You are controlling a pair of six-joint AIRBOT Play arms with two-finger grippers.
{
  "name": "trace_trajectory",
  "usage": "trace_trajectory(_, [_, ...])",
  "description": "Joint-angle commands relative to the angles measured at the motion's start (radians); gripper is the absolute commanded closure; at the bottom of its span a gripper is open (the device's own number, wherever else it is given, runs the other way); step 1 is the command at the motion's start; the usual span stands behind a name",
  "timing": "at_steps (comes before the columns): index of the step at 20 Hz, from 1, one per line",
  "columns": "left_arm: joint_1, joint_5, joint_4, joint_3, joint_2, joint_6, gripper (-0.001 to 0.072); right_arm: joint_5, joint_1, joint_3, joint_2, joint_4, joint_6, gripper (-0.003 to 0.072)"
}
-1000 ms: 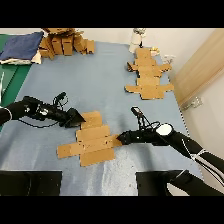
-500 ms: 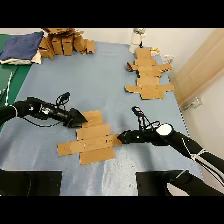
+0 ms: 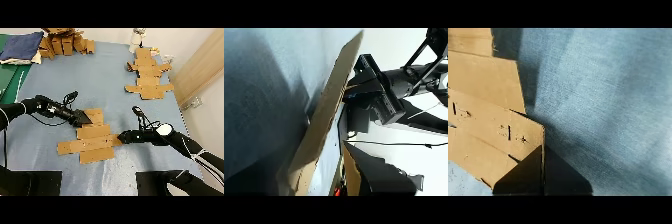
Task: Fold the box.
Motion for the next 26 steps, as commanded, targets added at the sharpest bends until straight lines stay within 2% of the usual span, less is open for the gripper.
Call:
trace_trajectory(1, [-0.008,-0.019,0.023,0.024,-0.015,0.008,0.0246,0.000,0.000,-0.001,0.000,0.000,0.003,0.0681])
trace_trajectory(3, [-0.008,-0.019,0.079,0.023,-0.015,0.009,0.0385,0.000,0.000,-0.001,0.000,0.000,0.003,0.0682])
trace_trajectory(7, [-0.008,-0.014,0.115,0.024,-0.015,0.012,0.0390,0.000,0.000,-0.001,0.000,0.000,0.004,0.0682])
trace_trajectory(8, [-0.008,-0.013,0.115,0.024,-0.015,0.023,0.0490,0.000,0.000,-0.001,0.000,0.000,0.005,0.0681])
trace_trajectory(15, [-0.008,0.031,0.079,0.035,-0.016,0.034,0.0492,0.000,0.000,-0.001,0.000,0.000,0.004,0.0682])
trace_trajectory(16, [-0.008,0.030,0.070,0.040,-0.016,0.035,0.0454,-0.001,0.000,-0.001,0.000,-0.001,0.004,0.0681])
trace_trajectory(17, [-0.008,0.031,0.069,0.044,-0.016,0.033,0.0384,-0.001,0.000,-0.001,-0.003,0.000,0.004,0.0681])
trace_trajectory(20, [-0.008,0.035,0.071,0.047,-0.016,0.034,0.0384,0.001,0.000,-0.001,-0.027,0.000,0.005,0.0682])
trace_trajectory(22, [-0.008,0.037,0.074,0.047,-0.016,0.036,0.0388,0.003,0.000,-0.001,-0.043,0.000,0.005,0.0681])
trace_trajectory(23, [-0.008,0.035,0.076,0.047,-0.015,0.037,0.0427,0.006,0.000,-0.001,-0.043,0.000,0.004,0.0682])
trace_trajectory(25, [-0.008,0.035,0.081,0.047,-0.016,0.038,0.0428,0.008,0.000,-0.001,-0.043,0.000,0.005,0.0682])
trace_trajectory(26, [-0.008,0.035,0.081,0.047,-0.016,0.044,0.0508,0.008,0.000,-0.001,-0.043,0.000,0.004,0.0681])
